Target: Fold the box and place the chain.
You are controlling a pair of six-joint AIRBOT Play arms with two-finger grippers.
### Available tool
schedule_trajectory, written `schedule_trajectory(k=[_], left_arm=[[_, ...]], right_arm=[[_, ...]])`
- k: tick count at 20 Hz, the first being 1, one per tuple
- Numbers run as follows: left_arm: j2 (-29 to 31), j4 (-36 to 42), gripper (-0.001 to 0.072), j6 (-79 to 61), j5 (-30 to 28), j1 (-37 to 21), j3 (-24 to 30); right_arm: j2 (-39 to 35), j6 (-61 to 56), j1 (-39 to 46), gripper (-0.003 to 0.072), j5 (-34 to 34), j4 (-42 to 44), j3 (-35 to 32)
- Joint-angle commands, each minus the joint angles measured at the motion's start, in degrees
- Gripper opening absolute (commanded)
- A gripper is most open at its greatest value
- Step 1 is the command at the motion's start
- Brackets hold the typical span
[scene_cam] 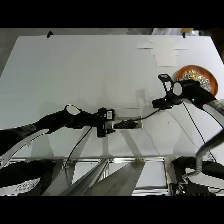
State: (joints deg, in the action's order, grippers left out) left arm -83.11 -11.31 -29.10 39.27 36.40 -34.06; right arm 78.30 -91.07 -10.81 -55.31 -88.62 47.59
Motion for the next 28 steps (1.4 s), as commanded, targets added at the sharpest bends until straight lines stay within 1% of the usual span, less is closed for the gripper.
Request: schedule_trajectory(k=[1, 3, 6, 9, 11, 14, 16, 19, 22, 26, 28], left_arm=[[0.04, -0.02, 0.0097, -0.02, -0.02, 0.02, 0.0], [0.04, -0.02, 0.0097, -0.02, -0.02, 0.02, 0.0], [0.04, -0.02, 0.0097, -0.02, -0.02, 0.02, 0.0], [0.04, -0.02, 0.0097, -0.02, -0.02, 0.02, 0.0], [0.04, -0.02, 0.0097, -0.02, -0.02, 0.02, 0.0], [0.04, -0.02, 0.0097, -0.02, -0.02, 0.02, 0.0], [0.04, -0.02, 0.0097, -0.04, -0.02, 0.02, 0.0], [0.04, -0.02, 0.0097, -0.02, -0.02, 0.02, 0.0], [0.04, -0.02, 0.0097, -0.02, -0.02, 0.02, 0.0], [0.04, -0.02, 0.0097, -0.02, -0.02, 0.02, 0.0], [0.04, -0.02, 0.0097, -0.02, -0.02, 0.02, 0.0]], right_arm=[[-3.34, 3.26, -0.02, 0.0016, -2.01, -0.04, 0.09], [-7.54, 3.5, -0.02, 0.0016, -3.21, 0.96, 0.09], [-15.21, 4.63, -1.75, 0.0016, -5.16, 6.32, 0.09], [-22.8, 6.1, -6.93, 0.0016, -5.77, 11.61, 0.09], [-26.56, 6.1, -10.93, 0.0016, -6.73, 13.86, 0.09], [-30.47, 6.03, -17.35, 0.0016, -7.8, 14.53, 0.09], [-31.89, 5.77, -21.16, 0.0016, -7.74, 15.32, 0.09], [-32.3, 5.81, -25.2, 0.0016, -7.17, 19.74, 0.09], [-32.3, 5.62, -28.24, 0.0016, -3.78, 20.55, 0.09], [-32.13, 5.33, -29.35, 0.0017, 0.9, 20.55, 0.07], [-31.47, 5.38, -29.35, 0.0017, 1.42, 20.5, 0.07]])
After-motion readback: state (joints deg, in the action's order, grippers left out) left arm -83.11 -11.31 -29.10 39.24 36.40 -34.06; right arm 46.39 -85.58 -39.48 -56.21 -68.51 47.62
